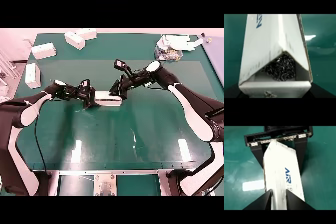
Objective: Fold the box and place the chain.
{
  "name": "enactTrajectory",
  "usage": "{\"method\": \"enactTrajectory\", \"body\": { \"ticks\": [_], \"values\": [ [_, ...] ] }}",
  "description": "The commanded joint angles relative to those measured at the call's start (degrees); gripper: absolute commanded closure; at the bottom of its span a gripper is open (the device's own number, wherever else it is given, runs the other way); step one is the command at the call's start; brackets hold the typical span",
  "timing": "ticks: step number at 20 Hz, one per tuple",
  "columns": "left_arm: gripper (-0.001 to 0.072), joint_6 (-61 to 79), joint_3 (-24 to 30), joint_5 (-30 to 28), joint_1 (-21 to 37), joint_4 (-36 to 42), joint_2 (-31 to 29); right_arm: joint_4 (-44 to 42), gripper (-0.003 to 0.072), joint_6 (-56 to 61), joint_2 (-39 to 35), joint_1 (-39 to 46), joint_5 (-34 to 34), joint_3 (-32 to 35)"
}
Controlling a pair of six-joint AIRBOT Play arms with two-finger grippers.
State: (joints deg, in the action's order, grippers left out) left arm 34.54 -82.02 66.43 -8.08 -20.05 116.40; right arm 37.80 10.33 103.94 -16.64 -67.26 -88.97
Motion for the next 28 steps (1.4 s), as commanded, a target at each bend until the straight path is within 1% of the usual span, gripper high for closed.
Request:
{"method": "enactTrajectory", "body": {
  "ticks": [1,3,5,9,19,24,28],
  "values": [
    [0.0215,0.04,-0.07,0.11,0.02,-0.07,-0.04,2.99,0.0473,-0.07,0.04,-1.44,-0.39,0.02],
    [0.0215,0.04,-0.07,0.09,0.02,-0.07,-0.04,5.01,0.0473,-0.07,0.17,-2.21,-0.02,0.02],
    [0.0215,0.04,-0.07,0.11,0.02,-0.07,-0.04,5.57,0.0495,-0.07,0.17,-2.29,0.22,0.02],
    [0.0215,0.04,-0.07,0.11,0.02,-0.07,-0.04,7.04,0.0495,-0.02,0.17,-2.16,0.68,0.00],
    [0.0214,0.04,-0.07,0.11,0.02,-0.07,-0.04,6.80,0.0492,-0.09,0.04,-1.73,1.88,-0.24],
    [0.0215,0.04,-0.04,0.11,0.02,-0.07,-0.04,5.90,0.0490,-0.02,-0.09,-0.59,1.25,-1.70],
    [0.0215,0.04,-0.07,0.11,0.02,-0.07,-0.04,5.84,0.0490,0.31,0.00,-0.59,1.22,-1.22]
  ]
}}
